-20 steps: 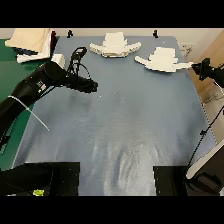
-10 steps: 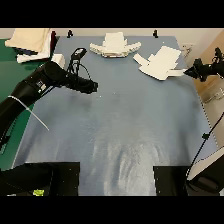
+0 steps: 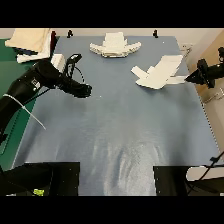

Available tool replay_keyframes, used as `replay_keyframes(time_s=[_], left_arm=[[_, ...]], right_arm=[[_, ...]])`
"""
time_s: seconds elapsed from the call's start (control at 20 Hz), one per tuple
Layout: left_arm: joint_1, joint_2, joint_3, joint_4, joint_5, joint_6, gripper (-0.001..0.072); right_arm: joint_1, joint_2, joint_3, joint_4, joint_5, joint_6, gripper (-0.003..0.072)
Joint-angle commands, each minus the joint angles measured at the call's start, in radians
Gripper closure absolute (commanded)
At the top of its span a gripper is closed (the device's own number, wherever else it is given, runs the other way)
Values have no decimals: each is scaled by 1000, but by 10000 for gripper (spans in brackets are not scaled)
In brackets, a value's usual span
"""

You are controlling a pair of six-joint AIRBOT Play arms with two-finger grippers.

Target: Fold the box.

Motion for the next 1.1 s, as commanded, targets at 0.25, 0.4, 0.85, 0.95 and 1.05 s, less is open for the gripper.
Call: replay_keyframes(time_s=[0.25,0.4,0.85,0.95,1.05], left_arm=[[30,0,0,3,-108,60,693],[30,0,0,3,-127,63,694],[30,0,0,3,-113,62,693],[30,0,0,2,-114,62,692],[30,0,0,2,-114,62,692]], right_arm=[[5,338,-404,-179,101,139,691],[5,338,-479,-307,27,143,688],[5,339,-484,-430,-103,185,302],[5,349,-505,-475,-64,210,303],[5,391,-569,-478,-100,221,302]])
